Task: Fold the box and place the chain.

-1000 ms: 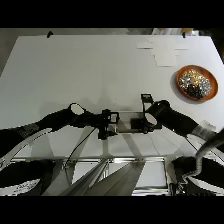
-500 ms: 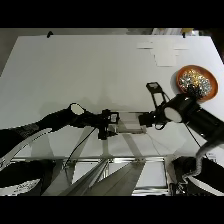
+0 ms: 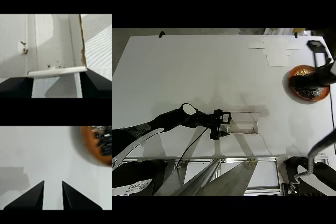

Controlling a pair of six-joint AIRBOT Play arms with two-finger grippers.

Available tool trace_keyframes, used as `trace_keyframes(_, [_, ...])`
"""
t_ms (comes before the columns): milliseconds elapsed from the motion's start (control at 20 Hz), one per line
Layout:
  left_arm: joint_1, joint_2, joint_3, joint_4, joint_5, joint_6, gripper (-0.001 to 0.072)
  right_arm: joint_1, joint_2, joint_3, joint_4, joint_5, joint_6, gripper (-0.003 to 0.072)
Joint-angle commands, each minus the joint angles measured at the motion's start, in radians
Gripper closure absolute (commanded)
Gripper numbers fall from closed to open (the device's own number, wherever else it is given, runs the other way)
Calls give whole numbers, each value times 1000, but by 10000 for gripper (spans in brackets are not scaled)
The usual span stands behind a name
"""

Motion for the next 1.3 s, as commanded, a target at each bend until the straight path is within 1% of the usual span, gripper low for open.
trace_keyframes(0, [0, 0, 1, 0, 0, 0, 502, -221, -107, 35, 1, -69, -99, 462])
trace_keyframes(100, [0, 0, 1, 0, 0, 0, 502, -290, -173, 35, 0, -97, -119, 462])
trace_keyframes(200, [0, 0, 1, 0, 0, 0, 502, -330, -228, 35, 0, -126, -131, 463])
trace_keyframes(400, [0, 0, 1, 0, 0, 0, 502, -340, -304, 35, 0, -173, -159, 467])
trace_keyframes(500, [0, 0, 1, 0, 0, 0, 502, -340, -325, 35, 0, -214, -158, 537])
trace_keyframes(600, [0, 0, 1, 0, 0, 0, 502, -340, -343, 35, 0, -237, -159, 537])
trace_keyframes(700, [0, 0, 1, 0, 0, 0, 502, -340, -364, 35, 1, -239, -168, 524])
trace_keyframes(1050, [0, 0, 1, 0, 0, 0, 502, -340, -428, 35, 9, -242, -196, 524])
trace_keyframes(1250, [0, 0, 1, 0, 0, 0, 502, -340, -447, 35, 9, -266, -197, 524])
